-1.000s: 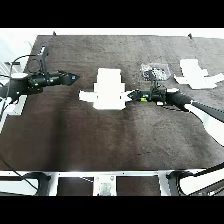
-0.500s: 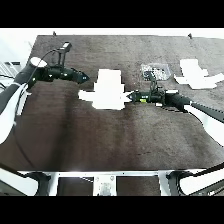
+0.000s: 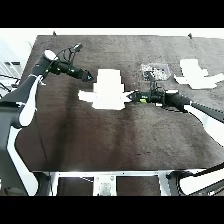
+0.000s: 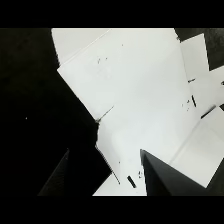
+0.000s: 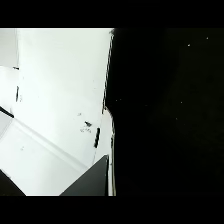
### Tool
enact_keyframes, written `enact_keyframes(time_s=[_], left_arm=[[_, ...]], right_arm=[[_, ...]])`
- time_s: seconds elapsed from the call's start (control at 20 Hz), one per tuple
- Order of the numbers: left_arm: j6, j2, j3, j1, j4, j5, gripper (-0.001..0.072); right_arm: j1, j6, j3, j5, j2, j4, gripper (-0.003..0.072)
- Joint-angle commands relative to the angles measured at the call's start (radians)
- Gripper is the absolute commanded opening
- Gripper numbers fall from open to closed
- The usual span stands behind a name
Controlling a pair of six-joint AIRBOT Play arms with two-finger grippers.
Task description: Fold the box and place the chain.
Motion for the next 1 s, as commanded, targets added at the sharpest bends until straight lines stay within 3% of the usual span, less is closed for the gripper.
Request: enact_keyframes(time_s=[0.0, 0.75, 0.8, 0.95], left_arm=[[-0.018, -0.076, 0.074, 0.001, -0.035, -0.008, 0.0515], [0.009, -0.157, 0.074, -0.048, -0.111, -0.006, 0.0513], [0.010, -0.158, 0.074, -0.048, -0.114, -0.018, 0.0474], [0.009, -0.163, 0.074, -0.048, -0.145, -0.040, 0.0474]], right_arm=[[0.000, -0.008, -0.001, 0.000, 0.000, 0.000, 0.0012], [0.000, -0.027, -0.001, 0.000, 0.000, -0.001, 0.0012], [0.000, -0.031, -0.001, 0.000, 0.000, -0.001, 0.0013], [0.000, -0.031, -0.001, 0.000, 0.000, -0.001, 0.0013]])
